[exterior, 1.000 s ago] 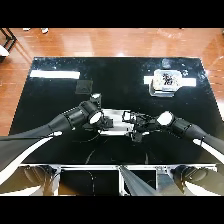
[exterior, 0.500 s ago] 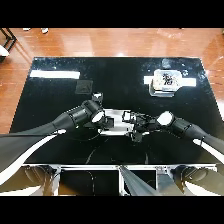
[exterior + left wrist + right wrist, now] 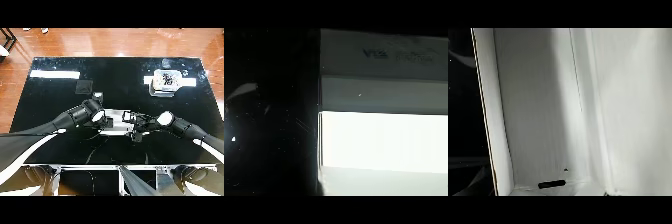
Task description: Fold the box and place the chain.
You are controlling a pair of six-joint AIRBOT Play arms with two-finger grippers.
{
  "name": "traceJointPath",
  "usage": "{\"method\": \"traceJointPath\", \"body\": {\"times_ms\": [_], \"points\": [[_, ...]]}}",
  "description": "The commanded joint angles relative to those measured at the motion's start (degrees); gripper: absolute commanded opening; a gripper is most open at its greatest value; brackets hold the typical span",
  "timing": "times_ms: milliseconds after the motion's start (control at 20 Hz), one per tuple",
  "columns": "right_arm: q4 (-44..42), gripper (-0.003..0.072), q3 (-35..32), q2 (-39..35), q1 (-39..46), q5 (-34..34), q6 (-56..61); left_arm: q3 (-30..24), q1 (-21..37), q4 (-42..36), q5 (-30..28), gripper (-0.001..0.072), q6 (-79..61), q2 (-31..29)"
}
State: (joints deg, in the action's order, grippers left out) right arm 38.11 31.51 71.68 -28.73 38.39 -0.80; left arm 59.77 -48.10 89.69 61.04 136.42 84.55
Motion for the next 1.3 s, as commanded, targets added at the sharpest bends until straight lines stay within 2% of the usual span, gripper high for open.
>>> {"method": "traceJointPath", "body": {"times_ms": [0, 100, 750, 800, 900, 950, 1100, 1150, 1200, 1250], "points": [[-0.11, 0.0295, 0.02, 0.02, -0.02, 0.0, 0.02, 0.04, 0.02, -0.39, -0.44, 0.0091, 0.22, 0.09], [-0.13, 0.0296, 0.02, 0.02, -0.02, 0.0, 0.02, 0.04, 0.0, -0.39, -0.46, 0.0015, 0.13, 0.22], [-0.11, 0.0296, 0.02, 0.02, -0.02, 0.17, 0.02, 0.07, -0.09, -0.7, -0.31, 0.0021, 0.15, 0.33], [-0.11, 0.0296, 0.02, 0.02, -0.02, 0.17, 0.02, 0.07, -0.09, -0.85, -0.28, 0.0089, 0.15, 0.33], [-0.11, 0.0296, 0.02, 0.02, -0.02, 0.17, 0.02, 0.2, -0.09, -0.83, 0.35, 0.0399, 0.15, 0.33], [-0.09, 0.0295, 0.02, 0.02, -0.02, 0.17, 0.04, 0.33, -0.09, -0.52, 1.33, 0.0405, 0.13, 0.33], [-0.07, 0.0296, 0.02, 0.02, -0.02, 0.17, 0.02, 0.39, -0.09, -0.37, 2.14, 0.0397, 0.13, 0.35], [-0.07, 0.0295, 0.02, 0.02, -0.02, 0.17, 0.02, 0.39, -0.09, -0.39, 1.99, 0.0359, 0.15, 0.35], [-0.07, 0.0296, 0.02, 0.02, -0.02, 0.17, 0.02, 0.39, -0.09, -0.39, 1.97, 0.0272, 0.13, 0.35], [-0.07, 0.0296, 0.02, 0.02, -0.02, 0.17, 0.04, 0.39, -0.09, -0.37, 2.01, 0.0155, 0.13, 0.35]]}}
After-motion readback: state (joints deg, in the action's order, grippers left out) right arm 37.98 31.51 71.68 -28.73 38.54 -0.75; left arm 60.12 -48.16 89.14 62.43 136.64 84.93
